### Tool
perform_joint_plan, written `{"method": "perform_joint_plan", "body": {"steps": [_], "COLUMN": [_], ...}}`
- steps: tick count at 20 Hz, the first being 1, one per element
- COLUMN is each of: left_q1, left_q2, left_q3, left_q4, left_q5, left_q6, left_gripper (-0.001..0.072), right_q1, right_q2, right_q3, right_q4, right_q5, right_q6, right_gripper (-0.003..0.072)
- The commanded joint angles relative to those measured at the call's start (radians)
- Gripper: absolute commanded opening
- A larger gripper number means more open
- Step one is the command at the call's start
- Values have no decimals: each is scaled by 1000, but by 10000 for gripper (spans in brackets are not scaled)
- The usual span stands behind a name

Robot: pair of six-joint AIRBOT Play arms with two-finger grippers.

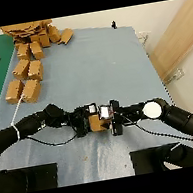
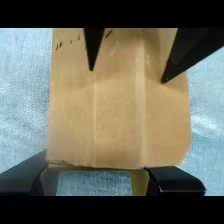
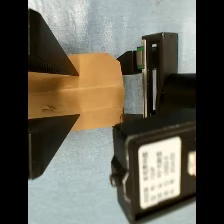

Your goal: Fold the box.

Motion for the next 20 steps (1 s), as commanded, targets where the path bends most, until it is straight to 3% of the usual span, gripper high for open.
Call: {"method": "perform_joint_plan", "body": {"steps": [1, 3, 13, 18, 20], "left_q1": [0, 0, 0, 0, 0], "left_q2": [0, 0, 0, 0, 0], "left_q3": [1, 1, 1, 1, 1], "left_q4": [0, 0, 0, 0, 0], "left_q5": [0, 0, 0, 0, 0], "left_q6": [0, 0, 0, 0, 0], "left_gripper": [246, 245, 246, 246, 246], "right_q1": [3, 3, 3, 3, 3], "right_q2": [-8, -16, -17, -15, -15], "right_q3": [-9, -11, -11, -11, -11], "right_q4": [-43, -86, -94, -94, -93], "right_q5": [2, 1, -10, -11, -10], "right_q6": [-19, -20, -132, -145, -158], "right_gripper": [392, 457, 459, 438, 379]}}
